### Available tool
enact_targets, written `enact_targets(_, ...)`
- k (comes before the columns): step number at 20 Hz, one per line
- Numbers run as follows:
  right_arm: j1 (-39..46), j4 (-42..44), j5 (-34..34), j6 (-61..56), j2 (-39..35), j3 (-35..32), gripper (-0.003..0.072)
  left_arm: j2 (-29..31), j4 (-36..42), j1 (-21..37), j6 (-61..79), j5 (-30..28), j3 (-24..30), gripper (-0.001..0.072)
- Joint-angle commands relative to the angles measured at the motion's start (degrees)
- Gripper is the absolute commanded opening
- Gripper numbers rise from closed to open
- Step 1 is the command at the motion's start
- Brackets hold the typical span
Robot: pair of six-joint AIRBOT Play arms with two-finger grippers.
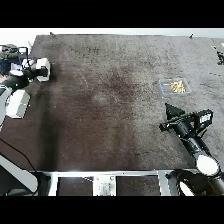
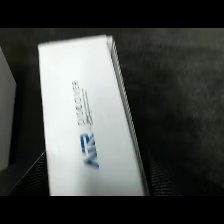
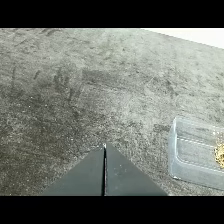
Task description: Fold the box and place the chain.
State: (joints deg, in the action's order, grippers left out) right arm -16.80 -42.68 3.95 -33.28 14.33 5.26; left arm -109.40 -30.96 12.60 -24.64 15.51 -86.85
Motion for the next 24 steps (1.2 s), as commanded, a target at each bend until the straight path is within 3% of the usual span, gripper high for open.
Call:
enact_targets(1, 0.0, 0.0, 0.0, 0.0, 0.0, 0.0, 0.0016, 3.0, -0.4, 0.0, 0.2, -1.2, -1.1, 0.072)
enact_targets(5, 0.0, 0.0, 0.0, 0.0, 0.0, 0.0, 0.0015, 8.2, -0.6, 0.0, 0.1, -0.5, -1.0, 0.072)
enact_targets(8, 0.0, 0.0, 0.1, 0.0, 0.0, 0.0, 0.0015, 12.5, -0.5, 0.0, -1.0, 4.0, -1.0, 0.072)
enact_targets(9, 0.0, 0.0, 0.2, 0.0, 0.0, 0.0, 0.0015, 14.3, -0.5, 0.0, -2.3, 6.0, -1.0, 0.0488)
enact_targets(10, 0.0, 0.0, 0.3, 0.0, 0.0, 0.0, 0.0015, 16.2, -0.5, 0.0, -2.1, 8.4, -1.0, 0.0152)
enact_targets(11, 0.0, 0.0, 0.4, 0.0, 0.0, 0.0, 0.0015, 18.0, -0.3, 0.0, -1.8, 9.7, -1.0, 0.0012)
enact_targets(17, 0.0, 0.0, 0.5, 0.0, 0.0, 0.0, 0.0016, 31.1, 3.3, -0.1, -0.3, 10.1, 2.4, 0.0007)
enact_targets(21, 0.0, 0.0, 0.5, 0.0, 0.0, 0.0, 0.0016, 43.3, 6.6, -0.1, 2.9, 9.4, 13.9, 0.0005)
enact_targets(24, 0.0, 0.0, 0.5, 0.0, 0.0, 0.0, 0.0016, 53.9, 14.3, -0.1, 9.1, 7.8, 27.2, 0.0005)
